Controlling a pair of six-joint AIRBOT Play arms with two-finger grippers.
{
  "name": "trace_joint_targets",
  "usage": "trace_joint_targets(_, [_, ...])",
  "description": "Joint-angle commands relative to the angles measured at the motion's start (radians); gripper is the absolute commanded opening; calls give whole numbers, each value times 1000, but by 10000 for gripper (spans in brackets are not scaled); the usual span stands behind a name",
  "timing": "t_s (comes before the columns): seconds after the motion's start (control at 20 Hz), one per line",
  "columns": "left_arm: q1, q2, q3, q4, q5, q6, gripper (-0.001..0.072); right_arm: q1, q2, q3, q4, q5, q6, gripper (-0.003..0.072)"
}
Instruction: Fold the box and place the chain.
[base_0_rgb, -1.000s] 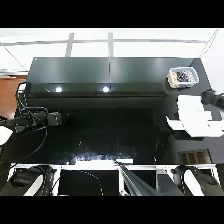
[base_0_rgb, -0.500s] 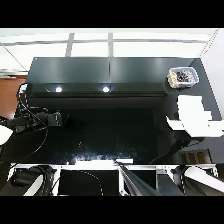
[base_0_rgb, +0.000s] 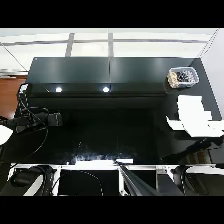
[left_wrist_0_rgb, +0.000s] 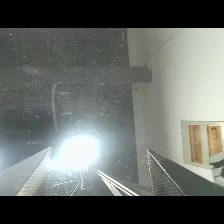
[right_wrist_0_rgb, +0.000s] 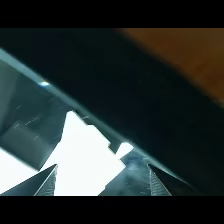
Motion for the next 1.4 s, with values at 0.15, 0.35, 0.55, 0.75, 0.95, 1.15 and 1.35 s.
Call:
trace_joint_targets(0.15, [0, 0, 0, -1, -1, 0, 704, -57, -139, 42, 242, 168, -241, 627])
trace_joint_targets(0.35, [0, 0, 0, -1, -2, 0, 704, -55, -176, 70, 273, 209, -286, 626])
trace_joint_targets(0.55, [0, 0, 0, -1, -1, 0, 704, -55, -205, 137, 292, 237, -305, 618])
trace_joint_targets(0.75, [0, 0, 0, -1, 0, 0, 704, -55, -252, 152, 308, 269, -327, 618])
trace_joint_targets(0.95, [0, 0, 0, -2, -1, 0, 704, -53, -277, 152, 300, 283, -333, 617])
trace_joint_targets(1.15, [0, 0, 0, -2, -1, 0, 704, -53, -277, 152, 275, 288, -349, 156])
trace_joint_targets(1.35, [0, 0, 0, -2, -1, 0, 704, -50, -266, 150, 283, 315, -386, 20])
